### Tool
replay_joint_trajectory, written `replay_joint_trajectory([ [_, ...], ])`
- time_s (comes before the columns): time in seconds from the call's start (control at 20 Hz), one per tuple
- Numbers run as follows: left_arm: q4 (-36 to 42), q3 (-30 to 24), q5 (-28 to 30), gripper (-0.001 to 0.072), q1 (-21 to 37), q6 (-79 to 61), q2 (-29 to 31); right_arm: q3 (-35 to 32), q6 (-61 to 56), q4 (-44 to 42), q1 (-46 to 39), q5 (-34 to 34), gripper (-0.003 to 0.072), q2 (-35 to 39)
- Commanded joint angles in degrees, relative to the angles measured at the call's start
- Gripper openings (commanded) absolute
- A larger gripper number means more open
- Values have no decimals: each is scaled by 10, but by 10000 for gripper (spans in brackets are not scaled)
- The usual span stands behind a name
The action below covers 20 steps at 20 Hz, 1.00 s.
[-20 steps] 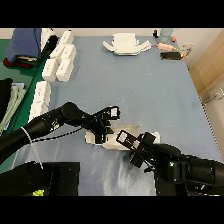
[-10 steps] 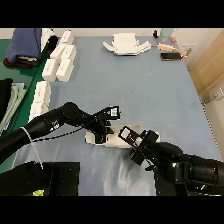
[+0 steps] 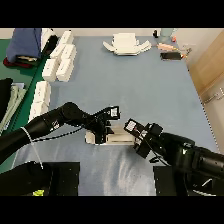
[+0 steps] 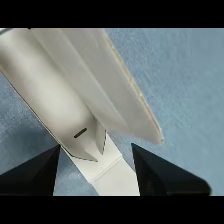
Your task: Fold the box.
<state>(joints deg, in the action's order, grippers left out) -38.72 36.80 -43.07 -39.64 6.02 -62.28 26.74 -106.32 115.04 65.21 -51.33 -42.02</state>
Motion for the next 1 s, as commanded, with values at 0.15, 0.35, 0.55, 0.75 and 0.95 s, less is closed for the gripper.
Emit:
replay_joint_trajectory([
  [0.15,0,0,0,15,0,0,0,-5,659,-445,-259,59,720,-3],
  [0.35,0,0,0,15,0,0,0,-5,861,-595,-363,39,719,-43],
  [0.55,0,0,0,15,0,0,0,-4,840,-602,-376,38,715,-71],
  [0.75,0,0,0,15,0,0,0,-4,833,-596,-376,31,711,-68],
  [0.95,0,0,0,15,0,0,0,-10,925,-644,-385,22,709,-80],
])
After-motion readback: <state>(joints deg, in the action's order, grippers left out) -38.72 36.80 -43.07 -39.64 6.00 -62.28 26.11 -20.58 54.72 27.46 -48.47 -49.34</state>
